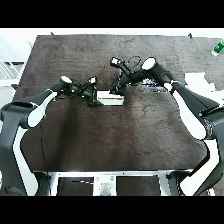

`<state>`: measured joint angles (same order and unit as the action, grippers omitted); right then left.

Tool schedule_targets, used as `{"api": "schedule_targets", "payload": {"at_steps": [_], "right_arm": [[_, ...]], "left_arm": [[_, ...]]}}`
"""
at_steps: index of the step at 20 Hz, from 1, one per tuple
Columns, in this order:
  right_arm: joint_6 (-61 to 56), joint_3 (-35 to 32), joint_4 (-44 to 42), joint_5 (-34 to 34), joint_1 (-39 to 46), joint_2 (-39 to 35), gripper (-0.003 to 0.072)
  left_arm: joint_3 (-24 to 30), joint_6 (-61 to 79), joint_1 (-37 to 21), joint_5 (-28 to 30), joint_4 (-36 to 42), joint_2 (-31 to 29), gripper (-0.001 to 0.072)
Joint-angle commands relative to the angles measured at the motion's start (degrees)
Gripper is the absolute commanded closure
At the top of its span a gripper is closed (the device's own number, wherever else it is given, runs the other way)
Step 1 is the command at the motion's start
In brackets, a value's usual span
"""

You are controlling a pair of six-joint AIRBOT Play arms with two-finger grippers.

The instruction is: Fold the box and place the chain.

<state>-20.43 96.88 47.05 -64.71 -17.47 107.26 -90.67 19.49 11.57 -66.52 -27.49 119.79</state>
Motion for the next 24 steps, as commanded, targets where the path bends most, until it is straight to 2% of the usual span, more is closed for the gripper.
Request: {"api": "schedule_targets", "payload": {"at_steps": [1,7,17,19,20,24], "right_arm": [[-0.1,0.1,0.2,-0.1,-0.1,0.4,0.0212],[-0.1,-0.1,0.4,-0.3,-0.2,1.2,0.0212],[-0.1,-4.4,0.3,-0.6,-0.5,1.2,0.021],[-0.1,-4.0,-2.2,-2.7,-0.1,1.2,0.0199],[-0.1,-3.8,-4.3,-3.8,0.5,1.2,0.0167],[-0.1,-3.9,-5.7,-7.2,1.9,1.2,0.0167]], "left_arm": [[0.0,0.0,0.0,0.0,0.1,0.0,0.0178],[0.0,0.0,0.0,0.0,0.1,0.0,0.0178],[0.0,0.0,0.0,0.0,0.1,0.0,0.0178],[0.0,0.0,0.0,0.0,0.1,0.0,0.0178],[0.0,0.0,0.0,0.0,0.1,0.0,0.0178],[0.0,0.0,0.0,0.0,0.1,0.0,0.0178]]}}
